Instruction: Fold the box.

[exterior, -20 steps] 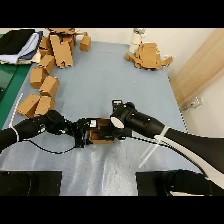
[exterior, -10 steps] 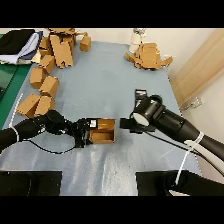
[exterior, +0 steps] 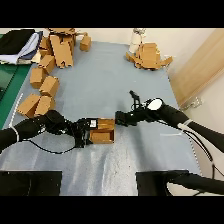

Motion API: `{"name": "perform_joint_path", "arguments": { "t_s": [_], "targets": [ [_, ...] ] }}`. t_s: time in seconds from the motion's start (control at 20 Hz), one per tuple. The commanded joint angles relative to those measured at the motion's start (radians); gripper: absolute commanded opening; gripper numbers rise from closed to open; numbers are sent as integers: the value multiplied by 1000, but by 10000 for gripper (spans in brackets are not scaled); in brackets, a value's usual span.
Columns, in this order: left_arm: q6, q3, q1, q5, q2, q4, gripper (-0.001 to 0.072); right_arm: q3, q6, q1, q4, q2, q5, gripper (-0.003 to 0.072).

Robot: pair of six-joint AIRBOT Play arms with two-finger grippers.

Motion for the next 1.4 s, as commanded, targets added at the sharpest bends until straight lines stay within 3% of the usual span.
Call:
{"name": "perform_joint_path", "arguments": {
  "t_s": [0.0, 0.15, 0.3, 0.65, 0.95, 1.35],
  "targets": [
    [0, 0, 0, 1, -1, -1, 532, -12, -651, -28, 488, -109, 130, 4],
    [0, 0, 0, 1, -1, -1, 532, -13, -740, -27, 456, -84, 168, 4],
    [0, 0, 0, 1, -1, -1, 532, -24, -793, -14, 384, -47, 293, 4],
    [-6, 0, 0, -1, -1, -1, 532, -177, -828, 40, 136, 185, 32, 4],
    [-5, 0, 0, 0, -1, -1, 532, -184, -829, 60, 68, 275, -31, 5],
    [-6, 0, 0, -2, 0, -1, 532, -271, -836, 327, -32, 408, -217, 5]
  ]
}}
